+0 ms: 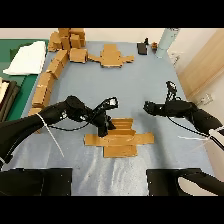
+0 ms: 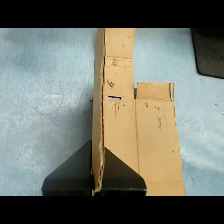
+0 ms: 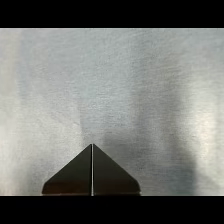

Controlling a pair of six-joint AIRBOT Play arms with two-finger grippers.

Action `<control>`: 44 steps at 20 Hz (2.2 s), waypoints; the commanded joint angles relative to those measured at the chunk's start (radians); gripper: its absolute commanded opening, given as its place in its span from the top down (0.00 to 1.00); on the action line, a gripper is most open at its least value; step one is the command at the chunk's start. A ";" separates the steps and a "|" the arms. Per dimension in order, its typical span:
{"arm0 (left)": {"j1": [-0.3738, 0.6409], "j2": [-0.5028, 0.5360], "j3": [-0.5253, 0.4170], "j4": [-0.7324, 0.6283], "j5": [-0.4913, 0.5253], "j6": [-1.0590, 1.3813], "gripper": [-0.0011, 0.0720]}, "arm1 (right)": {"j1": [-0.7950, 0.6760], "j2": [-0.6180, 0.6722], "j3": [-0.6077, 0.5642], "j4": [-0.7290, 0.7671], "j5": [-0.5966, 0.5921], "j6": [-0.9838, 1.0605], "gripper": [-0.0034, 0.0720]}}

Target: Fold the box.

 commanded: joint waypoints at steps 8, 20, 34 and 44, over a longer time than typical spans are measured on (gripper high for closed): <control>-0.002 0.000 0.001 0.043 0.007 -0.048 0.97 | 0.002 -0.022 0.001 0.000 -0.003 0.000 0.95; -0.002 0.000 0.001 0.043 0.007 -0.048 0.97 | 0.360 0.424 0.000 -0.545 -0.515 0.348 0.95; -0.002 0.000 0.001 0.043 0.007 -0.048 0.97 | 1.044 0.386 -0.232 -0.836 -0.295 0.024 0.28; -0.002 0.000 0.001 0.043 0.007 -0.048 0.97 | 1.042 0.264 -0.227 -0.998 -0.221 0.048 0.28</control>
